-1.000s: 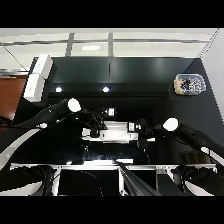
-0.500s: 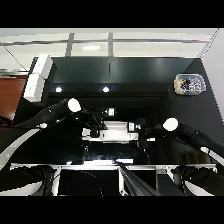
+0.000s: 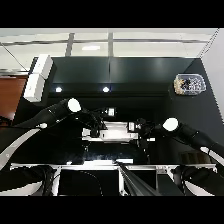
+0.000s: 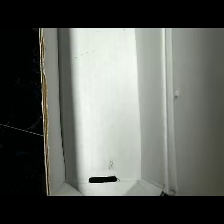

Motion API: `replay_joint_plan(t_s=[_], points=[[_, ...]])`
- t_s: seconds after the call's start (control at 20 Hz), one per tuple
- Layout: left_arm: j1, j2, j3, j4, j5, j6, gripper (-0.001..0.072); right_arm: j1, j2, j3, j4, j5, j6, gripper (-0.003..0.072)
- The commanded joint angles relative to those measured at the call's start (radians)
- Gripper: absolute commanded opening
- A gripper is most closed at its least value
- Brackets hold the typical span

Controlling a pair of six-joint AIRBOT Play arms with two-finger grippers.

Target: Fold the box and place the chain.

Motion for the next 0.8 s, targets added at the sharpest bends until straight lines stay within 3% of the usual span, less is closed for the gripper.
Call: replay_joint_plan(t_s=[0.0, 0.1, 0.2, 0.35, 0.4, 0.45, 0.65, 0.7, 0.75], points=[[0.001, 0.0, 0.0, 0.0, 0.002, 0.0, 0.0028, 0.0, 0.0, -0.001, -0.001, 0.0, 0.0, 0.0434], [0.001, 0.001, 0.0, 0.0, -0.008, -0.001, 0.0036, 0.0, 0.0, -0.001, -0.001, 0.0, 0.0, 0.0434], [0.002, 0.006, 0.003, 0.012, -0.025, -0.046, 0.0245, 0.0, 0.0, -0.001, 0.0, 0.0, 0.0, 0.0434], [0.002, 0.042, 0.01, 0.106, -0.056, -0.111, 0.0497, 0.0, 0.0, -0.001, -0.001, 0.0, 0.0, 0.0419], [0.002, 0.066, 0.012, 0.146, -0.058, -0.163, 0.0514, 0.0, 0.0, -0.001, -0.001, 0.001, 0.0, 0.0285], [0.002, 0.093, 0.012, 0.185, -0.056, -0.221, 0.0514, 0.0, 0.0, -0.001, -0.001, 0.001, 0.0, 0.0115], [0.002, 0.238, 0.012, 0.457, -0.103, -0.543, 0.05, 0.0, 0.0, -0.001, -0.001, 0.001, 0.0, 0.0137], [0.002, 0.273, 0.012, 0.512, -0.143, -0.607, 0.0444, 0.0, 0.0, -0.001, -0.001, 0.001, 0.0, 0.0137], [0.002, 0.308, 0.012, 0.557, -0.199, -0.669, 0.0251, 0.0, 0.0, -0.001, -0.001, 0.001, 0.0, 0.0137]])
